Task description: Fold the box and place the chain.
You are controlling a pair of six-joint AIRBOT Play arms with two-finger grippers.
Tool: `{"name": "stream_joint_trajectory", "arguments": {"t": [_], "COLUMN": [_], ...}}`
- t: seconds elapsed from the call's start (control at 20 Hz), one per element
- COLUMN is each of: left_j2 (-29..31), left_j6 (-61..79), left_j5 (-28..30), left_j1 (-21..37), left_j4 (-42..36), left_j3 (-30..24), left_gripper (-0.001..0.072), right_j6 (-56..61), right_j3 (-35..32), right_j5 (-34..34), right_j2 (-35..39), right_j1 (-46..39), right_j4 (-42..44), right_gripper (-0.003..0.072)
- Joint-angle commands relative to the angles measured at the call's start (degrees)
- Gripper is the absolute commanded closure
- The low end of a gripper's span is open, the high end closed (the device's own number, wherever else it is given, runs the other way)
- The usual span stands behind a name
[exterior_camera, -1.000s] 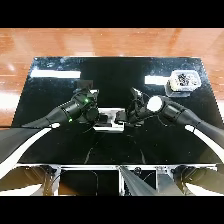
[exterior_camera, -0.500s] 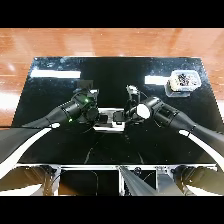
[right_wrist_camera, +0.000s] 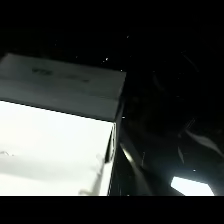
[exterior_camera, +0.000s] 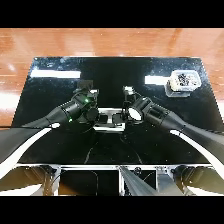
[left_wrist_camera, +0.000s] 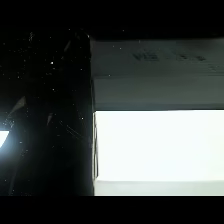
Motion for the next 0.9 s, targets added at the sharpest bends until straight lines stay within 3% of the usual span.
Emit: {"name": "stream_joint_trajectory", "arguments": {"t": [0.0, 0.1, 0.6, 0.65, 0.85], "left_j2": [0.0, 0.0, 0.0, 0.0, 0.0], "left_j6": [0.0, 0.0, 0.0, 0.0, 0.0], "left_j5": [-0.1, 0.0, 0.3, 0.3, 0.3], "left_j1": [0.0, 0.0, 0.0, 0.0, 0.0], "left_j4": [0.0, 0.0, 0.0, 0.0, 0.0], "left_j3": [0.0, 0.0, 0.0, 0.0, 0.0], "left_gripper": [0.0687, 0.0687, 0.0687, 0.0687, 0.0687], "right_j6": [0.1, 0.1, -1.5, -1.9, -2.3], "right_j3": [1.2, 1.2, 6.5, 6.5, 6.5], "right_j5": [1.7, 2.1, 8.6, 8.6, 9.2], "right_j2": [-1.6, -1.6, -7.4, -7.5, -8.0], "right_j1": [0.8, 1.3, 2.4, 2.5, 2.4], "right_j4": [-1.5, -1.9, -3.2, -3.2, -3.2], "right_gripper": [0.0275, 0.0323, 0.0326, 0.0377, 0.0378]}}
